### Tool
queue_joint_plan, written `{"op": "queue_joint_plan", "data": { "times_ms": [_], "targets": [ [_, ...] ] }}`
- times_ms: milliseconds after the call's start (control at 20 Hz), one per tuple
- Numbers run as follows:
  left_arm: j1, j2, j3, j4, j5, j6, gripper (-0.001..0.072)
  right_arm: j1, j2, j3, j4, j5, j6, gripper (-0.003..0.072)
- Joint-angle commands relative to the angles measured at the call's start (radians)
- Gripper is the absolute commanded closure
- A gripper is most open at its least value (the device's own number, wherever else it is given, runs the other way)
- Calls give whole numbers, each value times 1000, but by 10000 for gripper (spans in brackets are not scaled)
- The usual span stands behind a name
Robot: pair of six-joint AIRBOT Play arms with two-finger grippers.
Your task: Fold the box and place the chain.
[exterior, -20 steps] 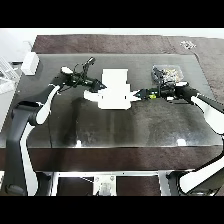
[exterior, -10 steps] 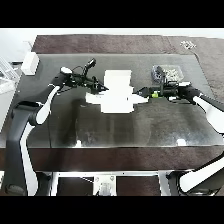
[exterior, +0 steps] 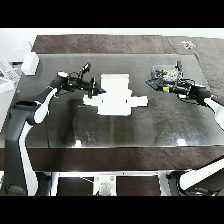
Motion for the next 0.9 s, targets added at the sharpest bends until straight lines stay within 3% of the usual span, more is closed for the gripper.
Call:
{"op": "queue_joint_plan", "data": {
  "times_ms": [0, 250, 450, 850],
  "targets": [
    [0, 2, -15, -10, 32, 76, 694, -5, 1, -1, 35, 18, -36, 448],
    [-7, 27, -16, 7, 38, 84, 694, -4, 0, -2, 27, 18, -39, 448],
    [-61, 51, -17, 135, 124, 84, 694, 2, 0, -3, 26, 18, -39, 450],
    [-65, 51, -17, 99, 179, 137, 695, 2, 0, -14, -10, 18, -42, 450]
  ]
}}
